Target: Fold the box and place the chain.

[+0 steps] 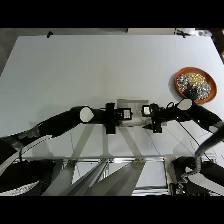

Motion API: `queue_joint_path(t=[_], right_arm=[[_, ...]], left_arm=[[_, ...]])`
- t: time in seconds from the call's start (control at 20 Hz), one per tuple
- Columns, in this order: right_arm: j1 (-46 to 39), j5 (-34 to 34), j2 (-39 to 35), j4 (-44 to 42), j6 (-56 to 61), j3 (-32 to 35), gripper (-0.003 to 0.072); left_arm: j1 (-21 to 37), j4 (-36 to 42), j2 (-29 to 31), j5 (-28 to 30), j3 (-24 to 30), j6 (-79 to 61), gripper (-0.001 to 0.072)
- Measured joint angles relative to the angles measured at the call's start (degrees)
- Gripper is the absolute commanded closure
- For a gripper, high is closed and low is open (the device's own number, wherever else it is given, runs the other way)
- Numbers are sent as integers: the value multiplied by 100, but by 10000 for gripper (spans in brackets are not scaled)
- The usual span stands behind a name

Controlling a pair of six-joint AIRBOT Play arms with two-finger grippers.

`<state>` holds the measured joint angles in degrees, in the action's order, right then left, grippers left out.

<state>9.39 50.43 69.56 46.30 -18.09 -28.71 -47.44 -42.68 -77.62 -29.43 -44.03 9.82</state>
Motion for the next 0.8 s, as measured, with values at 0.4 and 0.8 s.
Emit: queue_joint_path(t=[0.4,0.8], right_arm=[[0,-7,0,2,0,0,227],[0,-13,0,4,0,0,227]], left_arm=[[754,-1722,977,-1478,4,3370,706],[1622,-1460,1333,-1657,813,5104,706]])
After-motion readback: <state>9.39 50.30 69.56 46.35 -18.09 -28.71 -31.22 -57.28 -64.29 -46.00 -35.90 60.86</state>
